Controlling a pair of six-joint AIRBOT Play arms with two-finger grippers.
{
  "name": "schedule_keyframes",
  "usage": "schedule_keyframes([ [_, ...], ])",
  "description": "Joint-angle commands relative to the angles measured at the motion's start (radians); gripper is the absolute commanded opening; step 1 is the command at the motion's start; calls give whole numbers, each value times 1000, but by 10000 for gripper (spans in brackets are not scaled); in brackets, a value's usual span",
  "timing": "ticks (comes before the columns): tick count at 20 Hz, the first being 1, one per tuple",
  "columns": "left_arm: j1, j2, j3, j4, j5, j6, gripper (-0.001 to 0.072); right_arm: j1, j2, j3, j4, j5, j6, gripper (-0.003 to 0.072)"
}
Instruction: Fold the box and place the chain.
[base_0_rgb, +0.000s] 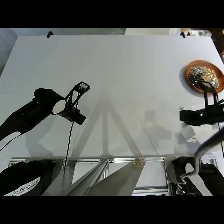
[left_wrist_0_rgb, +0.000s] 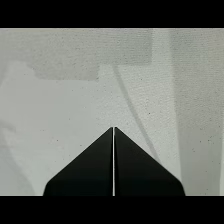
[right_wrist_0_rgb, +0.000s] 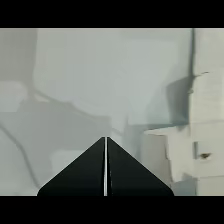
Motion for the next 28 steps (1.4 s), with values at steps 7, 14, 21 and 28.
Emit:
schedule_keyframes([
  [7,0,0,-1,0,0,0,9,-445,-456,358,-379,52,-126,440],
  [14,0,0,-1,0,0,0,9,-645,-621,467,-439,-21,-286,544],
  [21,0,0,-1,0,0,0,9,-649,-747,466,-495,-21,-328,516],
  [28,0,0,-1,0,0,0,9,-627,-783,466,-335,72,-398,16],
])
